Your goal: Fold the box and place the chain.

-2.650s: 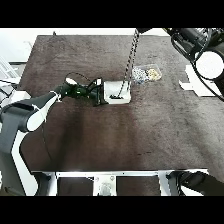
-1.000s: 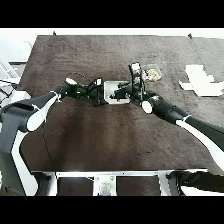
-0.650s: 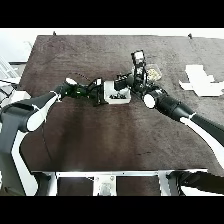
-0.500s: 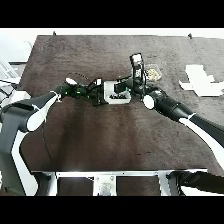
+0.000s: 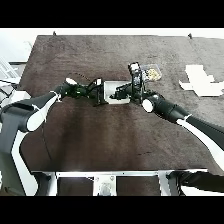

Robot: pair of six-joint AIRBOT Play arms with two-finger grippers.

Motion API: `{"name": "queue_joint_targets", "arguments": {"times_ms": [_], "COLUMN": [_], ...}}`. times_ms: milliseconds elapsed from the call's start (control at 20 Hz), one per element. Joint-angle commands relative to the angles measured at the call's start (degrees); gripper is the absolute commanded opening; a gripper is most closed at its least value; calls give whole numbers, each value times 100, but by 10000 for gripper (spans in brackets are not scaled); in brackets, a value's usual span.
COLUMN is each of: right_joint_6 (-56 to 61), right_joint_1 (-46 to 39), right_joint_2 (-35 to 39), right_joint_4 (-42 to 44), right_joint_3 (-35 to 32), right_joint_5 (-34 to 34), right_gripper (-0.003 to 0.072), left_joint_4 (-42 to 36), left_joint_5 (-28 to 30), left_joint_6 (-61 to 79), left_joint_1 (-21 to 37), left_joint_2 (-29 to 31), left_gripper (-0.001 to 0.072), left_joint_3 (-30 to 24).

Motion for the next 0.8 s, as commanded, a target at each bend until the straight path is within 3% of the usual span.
{"name": "queue_joint_targets", "arguments": {"times_ms": [0,150,300,450,550,750], "right_joint_6": [-7,-22,-190,-826,-1827,-3980], "right_joint_1": [-153,-334,-544,-953,-1141,-1707], "right_joint_2": [7,313,935,1239,1237,1040], "right_joint_4": [-63,-87,-706,-638,-151,1764], "right_joint_3": [-13,-13,-4,422,839,1290], "right_joint_5": [2,79,175,1025,1445,2594], "right_gripper": [343,343,403,403,395,376], "left_joint_4": [0,0,0,0,0,0], "left_joint_5": [0,2,2,4,-9,2], "left_joint_6": [2,2,2,0,2,2], "left_joint_1": [0,0,0,0,0,0], "left_joint_2": [-2,-2,-2,-2,-2,-2], "left_gripper": [544,544,543,544,543,544], "left_joint_3": [-2,-2,-2,-2,-2,-2]}}
